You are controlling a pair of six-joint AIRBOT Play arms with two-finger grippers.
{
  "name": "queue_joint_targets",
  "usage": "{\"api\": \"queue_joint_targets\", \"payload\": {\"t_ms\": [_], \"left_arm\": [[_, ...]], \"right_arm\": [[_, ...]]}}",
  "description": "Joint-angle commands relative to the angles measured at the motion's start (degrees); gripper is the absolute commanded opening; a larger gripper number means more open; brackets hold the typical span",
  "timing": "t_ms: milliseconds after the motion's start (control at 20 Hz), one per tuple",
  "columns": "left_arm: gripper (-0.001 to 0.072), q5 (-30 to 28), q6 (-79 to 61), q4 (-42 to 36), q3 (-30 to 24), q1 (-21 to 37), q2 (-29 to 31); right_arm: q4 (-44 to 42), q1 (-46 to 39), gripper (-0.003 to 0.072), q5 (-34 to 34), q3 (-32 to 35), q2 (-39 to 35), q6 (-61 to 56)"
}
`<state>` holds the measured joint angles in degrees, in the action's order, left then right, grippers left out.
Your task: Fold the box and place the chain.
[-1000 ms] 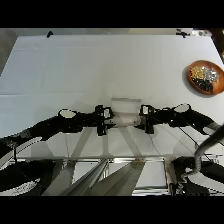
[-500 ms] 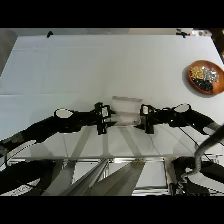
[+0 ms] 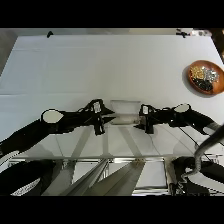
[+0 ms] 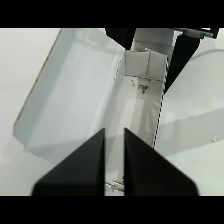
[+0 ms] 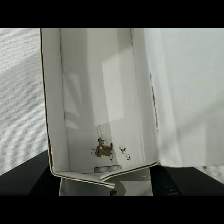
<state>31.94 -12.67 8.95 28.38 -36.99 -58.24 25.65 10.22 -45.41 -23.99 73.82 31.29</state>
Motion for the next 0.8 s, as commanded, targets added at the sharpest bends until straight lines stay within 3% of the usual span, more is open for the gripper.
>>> {"api": "queue_joint_targets", "payload": {"t_ms": [0,50,250,450,600,750], "left_arm": [[0.0059,1.36,15.72,9.44,-0.39,2.73,6.23],[0.0009,2.47,21.22,12.44,-0.59,4.57,8.15],[0.0007,10.12,51.41,31.61,-0.63,14.60,13.16],[0.0007,20.15,86.09,53.81,-0.63,25.00,12.57],[0.0011,22.49,89.92,51.98,-0.63,27.36,8.55],[0.0011,22.05,80.87,38.05,-0.61,27.23,-0.52]], "right_arm": [[0.00,0.02,0.0460,-0.07,0.00,-0.02,0.04],[0.00,0.02,0.0460,-0.07,0.00,-0.02,0.02],[0.00,0.02,0.0460,-0.04,0.00,-0.02,0.04],[0.00,0.02,0.0460,-0.04,0.00,-0.02,0.02],[0.00,0.02,0.0460,-0.04,0.00,-0.02,0.04],[0.00,0.02,0.0460,-0.04,0.00,-0.02,0.04]]}}
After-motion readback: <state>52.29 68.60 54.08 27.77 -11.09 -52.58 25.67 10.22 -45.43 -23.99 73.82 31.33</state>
